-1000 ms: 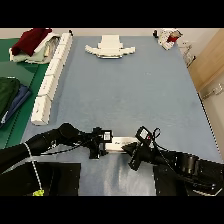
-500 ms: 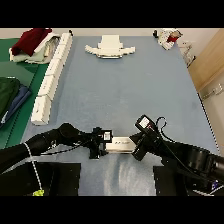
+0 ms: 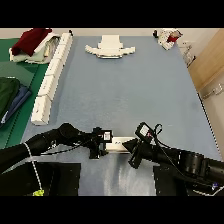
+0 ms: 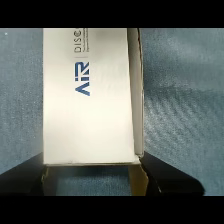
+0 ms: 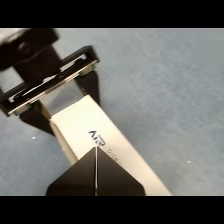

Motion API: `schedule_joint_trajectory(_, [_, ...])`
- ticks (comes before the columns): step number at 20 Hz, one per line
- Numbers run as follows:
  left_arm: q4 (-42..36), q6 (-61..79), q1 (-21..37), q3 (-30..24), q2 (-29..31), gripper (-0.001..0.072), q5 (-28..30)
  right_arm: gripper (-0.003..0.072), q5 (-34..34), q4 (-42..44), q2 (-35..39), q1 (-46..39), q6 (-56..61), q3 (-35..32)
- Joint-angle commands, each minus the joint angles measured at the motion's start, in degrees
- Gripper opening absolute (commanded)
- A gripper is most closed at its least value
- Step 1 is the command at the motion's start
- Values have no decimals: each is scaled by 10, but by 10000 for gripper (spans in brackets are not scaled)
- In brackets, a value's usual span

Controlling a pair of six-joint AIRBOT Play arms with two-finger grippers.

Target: Fold the box.

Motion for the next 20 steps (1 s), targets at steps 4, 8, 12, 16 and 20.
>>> schedule_joint_trajectory(4, [0,0,0,0,0,506,0,21,89,7,-11,10,0,-60])
schedule_joint_trajectory(8, [0,0,0,0,0,506,0,21,95,8,-33,10,1,-68])
schedule_joint_trajectory(12, [0,0,0,0,0,505,0,20,101,23,-45,10,2,-76])
schedule_joint_trajectory(16, [0,0,0,0,0,505,0,20,98,33,-46,10,2,-82])
schedule_joint_trajectory(20, [0,0,0,0,0,506,0,20,97,33,-45,10,2,-81])
